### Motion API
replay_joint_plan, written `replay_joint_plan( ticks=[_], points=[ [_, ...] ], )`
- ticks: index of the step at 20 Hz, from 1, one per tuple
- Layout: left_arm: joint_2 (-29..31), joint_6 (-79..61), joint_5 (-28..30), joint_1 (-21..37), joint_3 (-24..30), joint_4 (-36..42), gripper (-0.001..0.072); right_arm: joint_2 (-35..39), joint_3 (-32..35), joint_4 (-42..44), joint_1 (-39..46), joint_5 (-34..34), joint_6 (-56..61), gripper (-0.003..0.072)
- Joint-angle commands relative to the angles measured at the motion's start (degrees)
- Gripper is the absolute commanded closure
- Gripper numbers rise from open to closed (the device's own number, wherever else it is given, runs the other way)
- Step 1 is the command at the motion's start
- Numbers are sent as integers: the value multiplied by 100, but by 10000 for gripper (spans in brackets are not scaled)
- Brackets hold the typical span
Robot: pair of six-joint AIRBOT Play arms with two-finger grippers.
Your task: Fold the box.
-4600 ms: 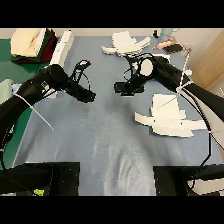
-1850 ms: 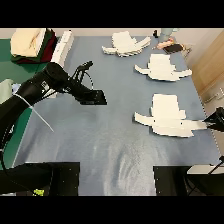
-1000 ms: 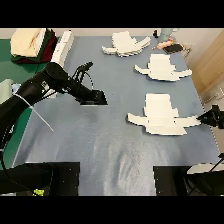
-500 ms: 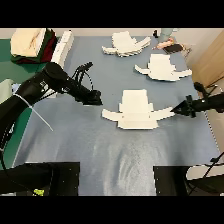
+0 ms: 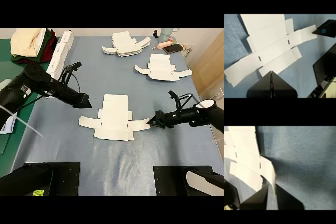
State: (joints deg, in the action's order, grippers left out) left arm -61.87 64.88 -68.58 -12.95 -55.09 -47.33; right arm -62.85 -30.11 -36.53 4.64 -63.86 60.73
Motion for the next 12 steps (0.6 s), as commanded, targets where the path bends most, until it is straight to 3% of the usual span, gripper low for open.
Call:
replay_joint_plan(
  ticks=[1,5,9,12],
  points=[
    [413,-105,-4,127,431,-70,695,597,459,37,-428,802,553,381],
    [400,-103,68,125,446,-61,694,195,459,223,-428,717,299,388],
    [400,-98,68,125,446,-63,695,-372,457,1169,-428,492,-758,399],
    [400,-96,61,125,446,-63,693,-765,426,1655,-428,391,-1381,499]
  ],
)
